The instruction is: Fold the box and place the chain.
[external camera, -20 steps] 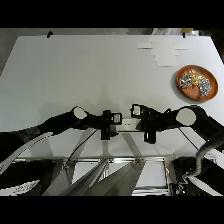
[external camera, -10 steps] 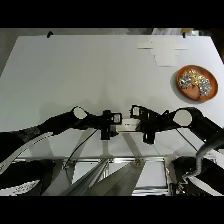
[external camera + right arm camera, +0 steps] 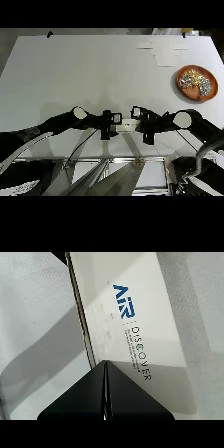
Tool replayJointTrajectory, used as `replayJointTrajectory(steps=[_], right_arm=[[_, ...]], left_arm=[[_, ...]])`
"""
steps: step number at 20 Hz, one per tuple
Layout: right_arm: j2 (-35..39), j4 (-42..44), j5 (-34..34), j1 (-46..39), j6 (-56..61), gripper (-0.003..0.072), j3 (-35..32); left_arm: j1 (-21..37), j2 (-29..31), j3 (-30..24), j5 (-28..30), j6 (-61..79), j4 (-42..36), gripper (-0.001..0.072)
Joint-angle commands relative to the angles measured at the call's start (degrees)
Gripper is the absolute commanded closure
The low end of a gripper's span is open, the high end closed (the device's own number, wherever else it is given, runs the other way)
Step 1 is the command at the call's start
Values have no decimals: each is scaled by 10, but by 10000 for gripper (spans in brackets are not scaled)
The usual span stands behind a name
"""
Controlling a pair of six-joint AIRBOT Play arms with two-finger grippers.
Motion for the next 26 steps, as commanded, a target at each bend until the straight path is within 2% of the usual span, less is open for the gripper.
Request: replayJointTrajectory(steps=[1,3,6,8,11,17,20,26], right_arm=[[16,-3,-2,0,8,673,3],[49,-19,0,0,80,673,13],[82,-122,27,-11,307,673,20],[82,-191,89,-51,427,673,20],[82,-262,175,-127,543,673,20],[82,-358,299,-220,572,673,20],[82,-341,372,-224,574,672,20],[82,-341,394,-224,574,672,20]], left_arm=[[0,0,0,0,0,0,500],[0,0,0,0,0,0,500],[0,0,0,0,0,0,500],[0,0,0,0,0,0,500],[0,0,0,0,0,0,500],[0,0,0,0,0,0,500],[0,0,0,0,0,0,500],[0,0,0,0,0,0,500]])
